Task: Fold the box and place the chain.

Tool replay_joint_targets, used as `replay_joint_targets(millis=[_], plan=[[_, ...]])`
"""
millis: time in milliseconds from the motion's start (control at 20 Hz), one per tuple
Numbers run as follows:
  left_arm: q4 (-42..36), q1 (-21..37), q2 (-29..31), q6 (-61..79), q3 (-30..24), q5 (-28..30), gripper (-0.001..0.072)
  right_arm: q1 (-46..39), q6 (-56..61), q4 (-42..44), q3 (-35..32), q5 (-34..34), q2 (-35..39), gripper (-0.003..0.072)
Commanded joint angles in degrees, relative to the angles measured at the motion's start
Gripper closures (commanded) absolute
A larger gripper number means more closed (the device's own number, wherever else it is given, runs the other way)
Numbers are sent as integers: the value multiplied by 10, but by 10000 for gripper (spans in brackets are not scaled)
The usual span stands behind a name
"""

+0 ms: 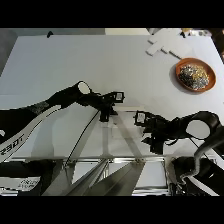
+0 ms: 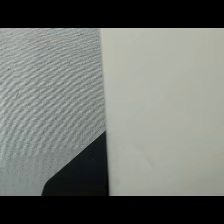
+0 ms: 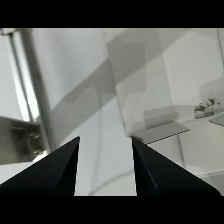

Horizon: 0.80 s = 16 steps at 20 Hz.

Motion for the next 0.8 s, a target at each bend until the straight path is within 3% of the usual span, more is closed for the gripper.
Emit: replay_joint_targets(millis=[0,100,150,200,750], plan=[[0,0,0,0,0,0,701,7,-56,-25,-40,-84,-15,224],[0,0,0,0,0,0,701,7,-139,-23,-79,-134,-15,164],[0,0,0,0,0,0,701,7,-173,-19,-97,-156,-15,33],[0,0,0,0,0,0,701,7,-196,-16,-112,-171,-15,-11],[0,0,0,0,0,0,701,7,-201,-16,-159,-293,-15,-10]])
